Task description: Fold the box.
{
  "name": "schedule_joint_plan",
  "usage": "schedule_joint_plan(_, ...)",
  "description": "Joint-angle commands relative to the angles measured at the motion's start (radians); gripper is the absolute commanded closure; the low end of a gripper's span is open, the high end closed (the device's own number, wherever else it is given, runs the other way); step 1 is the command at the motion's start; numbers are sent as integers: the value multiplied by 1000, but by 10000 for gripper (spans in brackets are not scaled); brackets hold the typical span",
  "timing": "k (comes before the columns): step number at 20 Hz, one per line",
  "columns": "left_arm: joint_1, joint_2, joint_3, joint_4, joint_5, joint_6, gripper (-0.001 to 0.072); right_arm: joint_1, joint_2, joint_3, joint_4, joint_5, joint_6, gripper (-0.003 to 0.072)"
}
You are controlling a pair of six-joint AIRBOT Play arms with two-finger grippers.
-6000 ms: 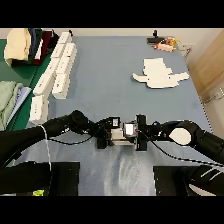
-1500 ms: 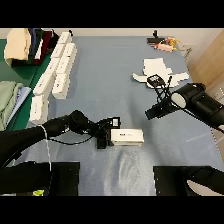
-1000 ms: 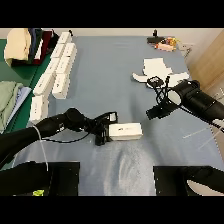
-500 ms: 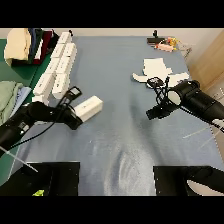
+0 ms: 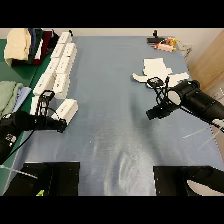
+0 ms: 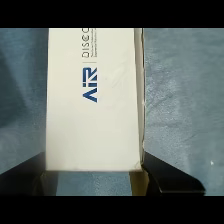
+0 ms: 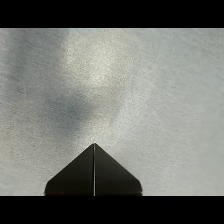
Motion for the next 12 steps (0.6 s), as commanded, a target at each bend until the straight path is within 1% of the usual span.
schedule_joint_plan(1, 14, 10, -45, 21, 100, -84, 184, 0, 0, 1, 0, 0, 0, 683)
schedule_joint_plan(3, 14, 10, -50, 28, 135, -84, 184, 0, -1, 1, 0, 0, 0, 683)
schedule_joint_plan(5, 14, 10, -51, 59, 143, -97, 184, 0, 0, 1, 0, 0, 0, 683)
schedule_joint_plan(7, 14, 9, -51, 145, 156, -181, 184, 0, -1, 1, 0, 0, 0, 683)
schedule_joint_plan(8, 14, 4, -51, 181, 182, -217, 184, 0, -1, 1, 0, 0, 0, 683)
schedule_joint_plan(10, 14, -24, -51, 187, 270, -224, 184, 0, 0, 1, 0, 0, 0, 683)
schedule_joint_plan(12, 14, -77, -51, 177, 352, -234, 184, 0, 0, 1, 0, 0, 0, 683)
